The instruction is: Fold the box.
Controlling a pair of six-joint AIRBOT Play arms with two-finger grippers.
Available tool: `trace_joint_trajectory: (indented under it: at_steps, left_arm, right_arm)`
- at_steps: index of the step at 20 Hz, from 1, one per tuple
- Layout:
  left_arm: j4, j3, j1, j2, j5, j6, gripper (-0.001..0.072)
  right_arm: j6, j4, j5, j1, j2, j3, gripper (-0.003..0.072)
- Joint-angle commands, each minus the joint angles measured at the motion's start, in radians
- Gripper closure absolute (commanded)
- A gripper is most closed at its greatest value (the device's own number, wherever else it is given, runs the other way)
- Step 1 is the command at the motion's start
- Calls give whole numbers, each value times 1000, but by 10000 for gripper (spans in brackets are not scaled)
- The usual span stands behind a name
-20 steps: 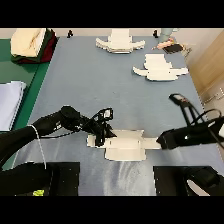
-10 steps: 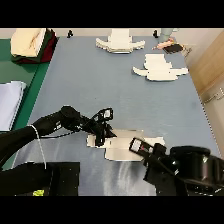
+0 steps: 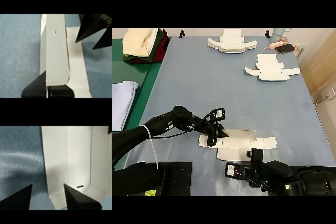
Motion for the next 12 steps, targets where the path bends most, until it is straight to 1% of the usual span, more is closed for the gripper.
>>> trace_joint_trajectory:
  at_steps: [1,2,4,9,12]
  left_arm:
    - [0,-1,0,0,0,0,692]
    - [0,-1,0,0,0,0,692]
    - [0,-1,0,0,0,0,692]
    - [0,-1,0,0,0,0,692]
    - [0,-1,0,0,0,0,692]
  right_arm:
    - [85,-84,0,12,-37,0,92]
    - [120,-103,18,12,-37,-1,92]
    - [124,-105,41,8,-37,-1,92]
    - [178,-130,45,-21,-37,0,92]
    - [230,-146,72,-21,-36,6,93]
